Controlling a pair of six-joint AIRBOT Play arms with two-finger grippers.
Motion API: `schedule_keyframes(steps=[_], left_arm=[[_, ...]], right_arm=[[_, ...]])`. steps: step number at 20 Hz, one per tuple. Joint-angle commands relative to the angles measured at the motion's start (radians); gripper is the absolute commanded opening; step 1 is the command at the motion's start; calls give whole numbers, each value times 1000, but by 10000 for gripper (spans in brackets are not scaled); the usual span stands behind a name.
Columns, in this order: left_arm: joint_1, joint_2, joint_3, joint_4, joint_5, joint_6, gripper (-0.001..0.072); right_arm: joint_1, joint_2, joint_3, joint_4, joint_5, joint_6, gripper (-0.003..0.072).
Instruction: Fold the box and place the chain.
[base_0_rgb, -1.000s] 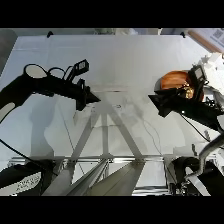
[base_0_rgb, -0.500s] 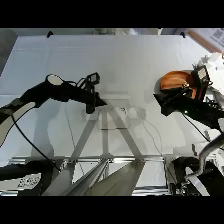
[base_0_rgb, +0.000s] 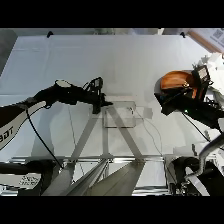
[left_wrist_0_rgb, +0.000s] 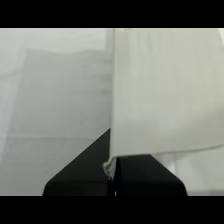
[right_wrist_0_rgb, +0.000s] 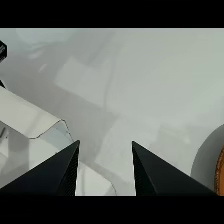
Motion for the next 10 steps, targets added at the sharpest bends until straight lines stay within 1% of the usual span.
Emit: schedule_keyframes(steps=[1, 7, 10], left_arm=[[-1, -18, 0, -16, 24, 31, 5], [-2, -36, 0, -5, 46, 31, 7], [-2, -39, 0, -5, 45, 30, 8]], right_arm=[[0, 0, 1, -1, -3, 0, 369], [0, 0, 1, 0, -3, 0, 369], [0, 0, 1, 0, -26, -3, 370]])
